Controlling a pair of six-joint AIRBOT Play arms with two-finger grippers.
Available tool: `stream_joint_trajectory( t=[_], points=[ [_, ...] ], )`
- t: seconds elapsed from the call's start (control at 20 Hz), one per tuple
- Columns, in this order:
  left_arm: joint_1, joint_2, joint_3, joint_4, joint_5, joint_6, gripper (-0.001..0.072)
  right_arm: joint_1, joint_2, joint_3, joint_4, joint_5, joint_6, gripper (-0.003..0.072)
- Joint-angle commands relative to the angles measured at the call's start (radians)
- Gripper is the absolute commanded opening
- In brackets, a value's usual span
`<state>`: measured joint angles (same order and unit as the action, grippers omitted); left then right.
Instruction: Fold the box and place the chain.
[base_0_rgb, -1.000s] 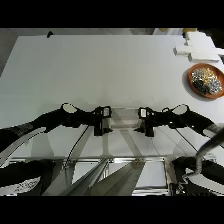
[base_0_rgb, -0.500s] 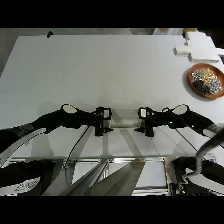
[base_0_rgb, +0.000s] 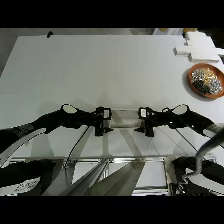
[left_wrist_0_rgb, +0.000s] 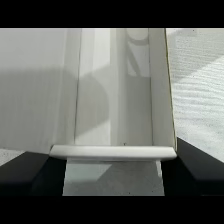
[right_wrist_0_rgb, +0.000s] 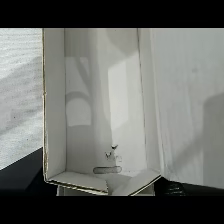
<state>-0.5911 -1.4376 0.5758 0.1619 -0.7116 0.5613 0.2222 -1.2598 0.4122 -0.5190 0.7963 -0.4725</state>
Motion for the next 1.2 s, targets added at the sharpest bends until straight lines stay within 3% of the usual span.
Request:
stream_joint_trajectory(
  t=[0.0, 0.55, 0.6, 0.65, 0.7, 0.85, 1.15],
  points=[
    [-0.001, 0.0, 0.0, 0.0, -0.004, -0.002, 0.0074, 0.0, 0.001, 0.001, 0.0, 0.0, 0.0, 0.0326],
    [-0.001, 0.0, 0.0, 0.0, -0.004, -0.002, 0.0074, 0.0, 0.001, 0.001, 0.0, 0.002, 0.001, 0.0319],
    [-0.001, 0.0, 0.0, 0.0, -0.004, -0.002, 0.0074, 0.0, 0.003, 0.001, 0.001, 0.004, 0.016, 0.0397],
    [-0.001, 0.0, 0.0, 0.0, -0.004, -0.002, 0.0074, 0.0, 0.009, 0.001, 0.004, -0.005, 0.045, 0.0587],
    [-0.001, 0.0, 0.0, 0.0, -0.004, -0.002, 0.0074, 0.0, 0.018, 0.001, 0.001, -0.023, 0.078, 0.0702],
    [-0.001, 0.0, 0.0, 0.0, -0.004, -0.002, 0.0074, 0.0, 0.066, 0.001, -0.074, -0.029, 0.154, 0.0702],
    [-0.001, 0.0, 0.0, 0.0, -0.003, -0.002, 0.0074, 0.0, 0.231, 0.001, -0.38, -0.006, 0.474, 0.0654]
  ],
)
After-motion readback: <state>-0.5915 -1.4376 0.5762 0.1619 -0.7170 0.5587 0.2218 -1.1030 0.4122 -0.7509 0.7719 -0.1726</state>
